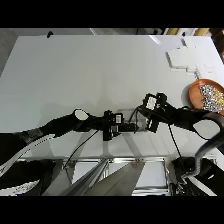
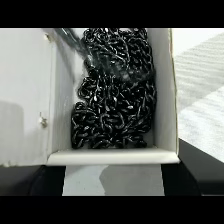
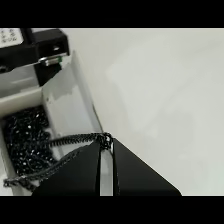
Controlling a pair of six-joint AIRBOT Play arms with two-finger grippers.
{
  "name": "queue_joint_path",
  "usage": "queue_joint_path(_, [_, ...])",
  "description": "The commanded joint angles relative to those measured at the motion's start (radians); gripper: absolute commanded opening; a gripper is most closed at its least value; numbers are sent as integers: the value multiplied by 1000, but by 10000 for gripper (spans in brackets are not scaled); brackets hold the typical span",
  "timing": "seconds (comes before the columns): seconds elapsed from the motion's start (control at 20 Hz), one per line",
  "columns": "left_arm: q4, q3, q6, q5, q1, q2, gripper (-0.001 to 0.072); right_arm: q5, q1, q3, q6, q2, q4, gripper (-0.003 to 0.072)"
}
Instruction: Fold the box and place the chain.
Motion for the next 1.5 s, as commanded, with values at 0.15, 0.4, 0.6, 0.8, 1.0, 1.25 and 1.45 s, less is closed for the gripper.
queue_joint_path(0.15, [0,0,0,0,0,1,204,83,1,51,36,31,-49,16])
queue_joint_path(0.4, [0,0,0,0,0,1,204,255,1,53,36,5,-204,16])
queue_joint_path(0.6, [0,0,0,0,0,1,204,394,1,53,35,-83,-205,17])
queue_joint_path(0.8, [0,0,0,0,0,1,204,402,1,68,43,-161,-204,261])
queue_joint_path(1.0, [0,0,0,0,0,1,204,529,-28,252,51,-241,-193,257])
queue_joint_path(1.25, [0,0,0,0,0,1,204,489,-85,518,50,-386,-193,156])
queue_joint_path(1.45, [1,0,0,0,0,1,204,446,-96,526,48,-526,-140,17])
